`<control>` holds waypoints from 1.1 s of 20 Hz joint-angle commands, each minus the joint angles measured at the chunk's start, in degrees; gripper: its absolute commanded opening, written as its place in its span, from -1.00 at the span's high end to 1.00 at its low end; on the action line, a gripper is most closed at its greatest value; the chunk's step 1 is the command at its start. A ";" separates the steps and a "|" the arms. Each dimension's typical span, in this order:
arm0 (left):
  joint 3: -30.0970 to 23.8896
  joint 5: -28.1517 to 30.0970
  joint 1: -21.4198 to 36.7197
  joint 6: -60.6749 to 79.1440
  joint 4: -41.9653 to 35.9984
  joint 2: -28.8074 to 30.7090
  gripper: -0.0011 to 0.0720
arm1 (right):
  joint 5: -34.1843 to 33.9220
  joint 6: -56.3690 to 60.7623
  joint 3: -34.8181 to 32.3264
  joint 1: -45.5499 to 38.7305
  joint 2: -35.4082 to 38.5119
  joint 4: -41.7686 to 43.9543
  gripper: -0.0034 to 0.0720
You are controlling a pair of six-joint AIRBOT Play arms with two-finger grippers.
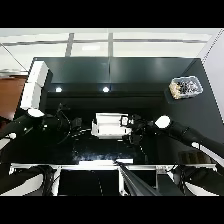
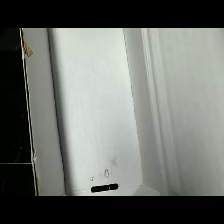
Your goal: Fold the box and place the chain.
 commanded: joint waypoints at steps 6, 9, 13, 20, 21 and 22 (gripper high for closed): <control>1.79 -1.55 -0.72 0.48 -4.15 3.06 -0.96 | 0.00 0.02 0.04 0.04 0.00 0.02 -0.47; 1.77 1.38 -2.40 -1.22 -4.09 6.75 -0.96 | 0.00 0.02 0.04 0.04 0.00 0.02 -0.47; 1.77 6.29 -8.85 -4.48 -3.43 8.41 -0.94 | 0.00 0.02 0.04 0.04 0.00 0.02 -0.47; 1.79 17.20 -20.02 -18.99 3.96 8.41 -0.88 | -0.02 0.02 0.04 0.04 0.00 0.02 -0.47; 1.79 18.18 -20.83 -19.30 4.00 8.41 -0.88 | -0.02 0.02 0.04 0.04 0.00 0.02 -0.48; 1.79 18.88 -21.42 -19.43 3.98 8.41 -0.89 | -0.02 0.02 0.04 0.04 0.00 0.00 -0.47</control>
